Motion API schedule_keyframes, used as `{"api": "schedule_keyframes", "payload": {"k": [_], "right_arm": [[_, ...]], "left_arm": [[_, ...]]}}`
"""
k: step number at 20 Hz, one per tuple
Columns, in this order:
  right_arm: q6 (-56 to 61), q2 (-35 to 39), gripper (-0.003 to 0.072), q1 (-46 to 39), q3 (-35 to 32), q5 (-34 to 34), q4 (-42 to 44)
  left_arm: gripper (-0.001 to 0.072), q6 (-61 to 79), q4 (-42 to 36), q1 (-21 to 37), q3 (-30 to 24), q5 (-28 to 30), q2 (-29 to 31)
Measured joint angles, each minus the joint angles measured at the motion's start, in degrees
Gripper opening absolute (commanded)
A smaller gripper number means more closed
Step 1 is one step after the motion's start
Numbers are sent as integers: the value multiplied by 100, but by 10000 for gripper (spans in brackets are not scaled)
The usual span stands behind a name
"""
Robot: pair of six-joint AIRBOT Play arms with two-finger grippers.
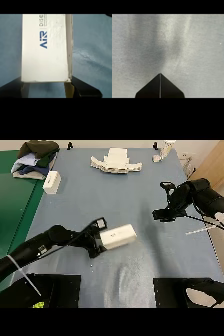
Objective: Fold the box.
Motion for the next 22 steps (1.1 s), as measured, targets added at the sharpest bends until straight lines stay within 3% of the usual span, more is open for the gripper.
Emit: {"api": "schedule_keyframes", "payload": {"k": [3,6,10,12,16,22], "right_arm": [[2,0,4,0,0,-2,0],[0,0,4,-2,0,-2,2],[0,0,4,0,0,-4,2],[0,0,4,0,0,-4,2],[0,0,4,-2,0,-4,4],[-2,0,4,-2,0,-4,4]], "left_arm": [[524,-1759,1279,1019,116,-133,452],[524,-2811,2197,2500,269,-308,546],[524,-3147,2677,4478,647,-341,109],[524,-3086,2785,5176,935,-291,-267],[524,-2951,2787,5718,1641,9,-1185],[524,-2887,2551,5569,2769,323,-2669]]}}
